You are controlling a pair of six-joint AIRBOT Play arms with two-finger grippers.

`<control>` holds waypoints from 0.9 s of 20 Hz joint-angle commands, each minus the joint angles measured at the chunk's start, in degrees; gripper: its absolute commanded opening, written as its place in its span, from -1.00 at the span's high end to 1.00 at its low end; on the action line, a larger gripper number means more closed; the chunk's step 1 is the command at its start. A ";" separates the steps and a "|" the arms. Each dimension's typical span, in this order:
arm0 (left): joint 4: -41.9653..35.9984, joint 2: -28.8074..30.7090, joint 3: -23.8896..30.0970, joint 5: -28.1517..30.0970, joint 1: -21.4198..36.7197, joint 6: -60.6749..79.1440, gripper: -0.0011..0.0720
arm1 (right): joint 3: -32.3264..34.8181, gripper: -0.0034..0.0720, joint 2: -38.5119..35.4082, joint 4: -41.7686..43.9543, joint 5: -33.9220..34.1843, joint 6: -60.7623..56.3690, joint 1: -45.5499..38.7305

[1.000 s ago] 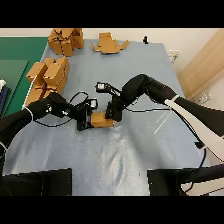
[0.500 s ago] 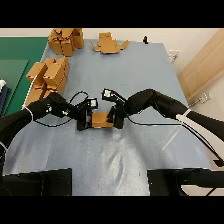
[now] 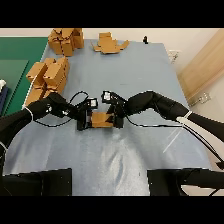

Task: Fold the box.

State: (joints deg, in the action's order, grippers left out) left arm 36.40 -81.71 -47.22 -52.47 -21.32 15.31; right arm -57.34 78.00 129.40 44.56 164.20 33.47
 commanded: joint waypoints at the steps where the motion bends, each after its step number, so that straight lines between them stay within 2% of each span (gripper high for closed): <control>1: 0.02 0.02 -0.02 0.04 0.00 0.07 0.17 | 0.04 -0.31 -0.37 -0.04 2.62 0.85 1.22; 3: 0.02 0.02 -0.02 0.28 0.00 0.07 0.16 | 0.11 -0.31 -0.20 -0.68 2.12 0.83 1.90; 7: 0.00 0.02 -0.02 0.46 0.00 0.07 0.16 | 0.09 -0.26 -0.15 -1.07 -5.81 0.85 1.97; 9: 0.02 0.02 -0.02 0.46 0.00 0.07 0.16 | 0.09 0.20 -0.22 -1.07 -6.32 0.85 1.97; 10: 0.02 0.02 -0.02 0.46 0.00 0.07 0.16 | 0.09 0.33 -0.26 -1.07 -5.86 0.85 1.99; 13: 0.02 0.02 -0.02 0.48 0.00 0.07 0.17 | 0.09 0.33 -0.98 -1.05 -3.91 0.85 1.99; 15: 0.02 0.02 -0.02 0.48 0.00 0.07 0.16 | 0.09 0.54 -1.84 -1.05 -3.48 0.85 1.99; 18: 0.02 0.02 -0.02 0.50 0.00 0.07 0.16 | 0.09 0.53 -3.06 -1.05 -3.50 0.83 1.99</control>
State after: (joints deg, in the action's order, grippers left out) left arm 36.42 -81.71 -47.27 -51.86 -21.32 15.46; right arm -57.23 75.85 128.38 40.18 165.05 35.38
